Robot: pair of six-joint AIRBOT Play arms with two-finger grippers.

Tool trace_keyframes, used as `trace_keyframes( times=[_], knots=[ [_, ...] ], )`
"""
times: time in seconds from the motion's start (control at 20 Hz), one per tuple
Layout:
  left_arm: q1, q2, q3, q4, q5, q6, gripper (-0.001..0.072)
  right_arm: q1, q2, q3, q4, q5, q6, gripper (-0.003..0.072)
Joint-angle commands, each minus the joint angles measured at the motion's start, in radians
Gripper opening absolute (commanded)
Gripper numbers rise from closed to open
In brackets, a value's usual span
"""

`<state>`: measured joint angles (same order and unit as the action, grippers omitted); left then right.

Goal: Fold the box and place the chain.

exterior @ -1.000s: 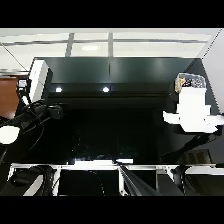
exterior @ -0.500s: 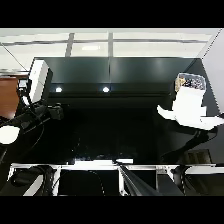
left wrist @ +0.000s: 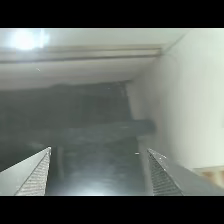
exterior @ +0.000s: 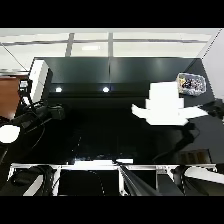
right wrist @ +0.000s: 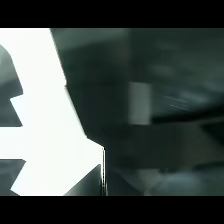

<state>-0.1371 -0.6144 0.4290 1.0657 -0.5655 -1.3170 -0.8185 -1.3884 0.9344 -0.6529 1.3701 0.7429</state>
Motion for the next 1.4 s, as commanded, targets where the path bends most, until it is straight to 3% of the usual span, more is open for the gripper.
trace_keyframes(
  times=[0.0, 0.1, 0.2, 0.35, 0.45, 0.65, 0.8, 1.0, 1.25, 1.3, 1.35],
  knots=[
    [0.0, -0.047, -0.003, -0.118, -0.04, 0.01, 0.07, 0.195, 0.186, -0.23, 0.187, -0.167, -0.079, 0.0013],
    [0.0, -0.098, -0.003, -0.189, -0.045, 0.068, 0.07, 0.333, 0.313, -0.347, 0.238, -0.289, -0.101, 0.0013],
    [0.0, -0.163, 0.002, -0.359, -0.045, 0.219, 0.07, 0.476, 0.441, -0.464, 0.289, -0.441, -0.1, 0.0013],
    [0.001, -0.331, 0.09, -0.545, -0.103, 0.375, 0.0699, 0.657, 0.56, -0.587, 0.298, -0.596, -0.065, 0.0013],
    [0.001, -0.49, 0.213, -0.547, -0.235, 0.383, 0.0699, 0.729, 0.565, -0.61, 0.296, -0.602, -0.058, 0.0013],
    [0.001, -0.847, 0.454, -0.578, -0.601, 0.466, 0.07, 0.789, 0.565, -0.61, 0.294, -0.608, -0.057, 0.0013],
    [-0.019, -1.032, 0.56, -0.597, -0.73, 0.5, 0.07, 0.789, 0.565, -0.61, 0.294, -0.607, -0.054, 0.0013],
    [-0.079, -1.146, 0.63, -0.667, -0.811, 0.631, 0.0699, 0.789, 0.565, -0.61, 0.294, -0.603, -0.054, 0.0013],
    [-0.168, -1.215, 0.725, -0.682, -0.838, 0.68, 0.068, 0.789, 0.565, -0.61, 0.292, -0.604, -0.054, 0.0013],
    [-0.176, -1.223, 0.737, -0.684, -0.858, 0.679, 0.0665, 0.789, 0.565, -0.61, 0.286, -0.603, -0.053, 0.0013],
    [-0.183, -1.228, 0.742, -0.678, -0.87, 0.682, 0.06, 0.789, 0.565, -0.61, 0.281, -0.603, -0.051, 0.0014]
  ],
)
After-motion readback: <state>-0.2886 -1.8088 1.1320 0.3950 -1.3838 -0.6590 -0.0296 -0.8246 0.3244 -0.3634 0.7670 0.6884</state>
